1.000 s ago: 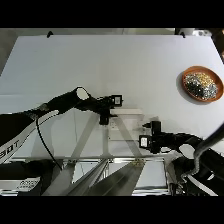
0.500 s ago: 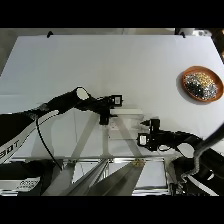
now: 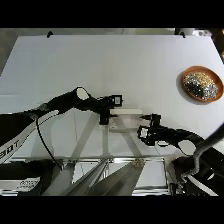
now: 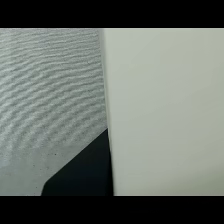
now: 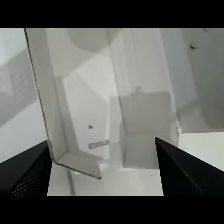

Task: Fold the box and place the chain.

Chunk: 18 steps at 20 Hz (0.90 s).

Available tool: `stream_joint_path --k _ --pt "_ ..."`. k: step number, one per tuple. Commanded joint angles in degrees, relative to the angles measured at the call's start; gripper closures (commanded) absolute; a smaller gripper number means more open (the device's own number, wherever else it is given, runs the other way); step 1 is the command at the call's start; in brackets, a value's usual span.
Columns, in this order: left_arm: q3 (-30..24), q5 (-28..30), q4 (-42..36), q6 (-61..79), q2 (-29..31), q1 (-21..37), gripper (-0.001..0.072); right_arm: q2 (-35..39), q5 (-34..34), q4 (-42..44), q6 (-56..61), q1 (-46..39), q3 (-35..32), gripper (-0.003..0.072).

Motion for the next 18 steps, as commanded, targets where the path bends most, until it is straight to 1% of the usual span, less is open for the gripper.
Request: stream_joint_path --k 1,5,9,14,18 --pt "0.0 0.0 0.0 0.0 0.0 0.0 0.0698 -2.7 0.7 0.3 -0.5 -2.3 1.9 -0.0002" --pt "0.0 0.0 0.0 0.0 0.0 0.0 0.0698 -6.8 1.0 0.4 -0.5 -4.0 4.7 -0.0002" --pt "0.0 0.0 0.0 0.0 0.0 0.0 0.0698 -6.8 1.0 0.3 -0.6 -6.1 5.8 -0.0002" --pt "0.0 0.0 0.0 0.0 0.0 0.0 0.0698 -6.8 2.9 0.4 -8.0 -6.1 5.8 -0.0003" --pt "0.0 0.0 0.0 0.0 0.0 0.0 0.0698 -6.8 2.9 3.0 -11.3 -6.1 5.8 -0.0003"
